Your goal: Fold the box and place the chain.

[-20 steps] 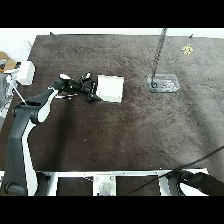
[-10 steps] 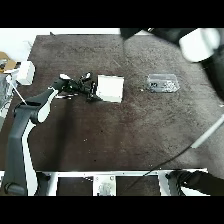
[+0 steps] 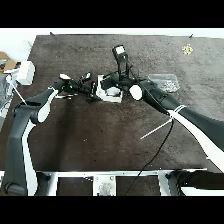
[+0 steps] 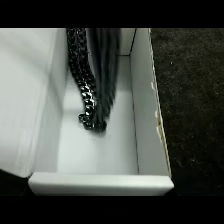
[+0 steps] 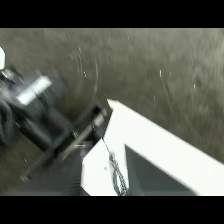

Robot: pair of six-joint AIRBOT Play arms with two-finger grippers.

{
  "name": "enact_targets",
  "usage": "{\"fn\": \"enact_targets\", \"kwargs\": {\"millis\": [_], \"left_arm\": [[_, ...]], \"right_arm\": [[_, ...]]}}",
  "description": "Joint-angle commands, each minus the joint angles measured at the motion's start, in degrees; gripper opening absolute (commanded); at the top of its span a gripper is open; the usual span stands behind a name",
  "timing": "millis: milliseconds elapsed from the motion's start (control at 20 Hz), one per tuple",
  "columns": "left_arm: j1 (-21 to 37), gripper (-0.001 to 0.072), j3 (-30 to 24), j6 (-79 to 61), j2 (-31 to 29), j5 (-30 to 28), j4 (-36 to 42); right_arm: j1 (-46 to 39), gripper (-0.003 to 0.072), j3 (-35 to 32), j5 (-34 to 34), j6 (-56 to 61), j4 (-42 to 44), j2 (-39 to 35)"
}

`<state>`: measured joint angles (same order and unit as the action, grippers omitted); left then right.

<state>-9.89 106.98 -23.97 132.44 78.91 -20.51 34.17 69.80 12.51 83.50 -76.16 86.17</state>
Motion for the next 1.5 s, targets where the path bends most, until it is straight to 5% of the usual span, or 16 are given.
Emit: {"fn": "enact_targets", "kwargs": {"millis": [0,150,450,550,1050,1450], "left_arm": [[0.07,0.0226,-0.02,-0.02,0.04,-0.02,0.00],[0.07,0.0226,-0.02,-0.02,0.04,-0.02,0.00],[0.07,0.0226,-0.02,-0.02,0.04,-0.02,0.00],[0.07,0.0226,-0.02,-0.02,0.04,-0.04,0.00],[0.07,0.0226,-0.02,-0.02,0.04,-0.02,-0.02],[0.07,0.0226,-0.02,-0.02,0.04,-0.02,-0.02]], "right_arm": [[-1.70,0.0324,-1.99,1.36,0.33,0.98,-0.22],[-7.52,0.0323,-4.52,8.96,4.79,0.94,-6.21],[-25.57,0.0323,-22.12,5.99,17.59,1.11,-11.93],[-29.90,0.0255,-22.40,5.09,17.90,2.34,-9.35],[-29.59,0.0255,-14.43,-0.92,17.88,7.06,3.58],[-26.86,0.0254,-11.17,-0.98,17.90,7.43,5.68]]}}
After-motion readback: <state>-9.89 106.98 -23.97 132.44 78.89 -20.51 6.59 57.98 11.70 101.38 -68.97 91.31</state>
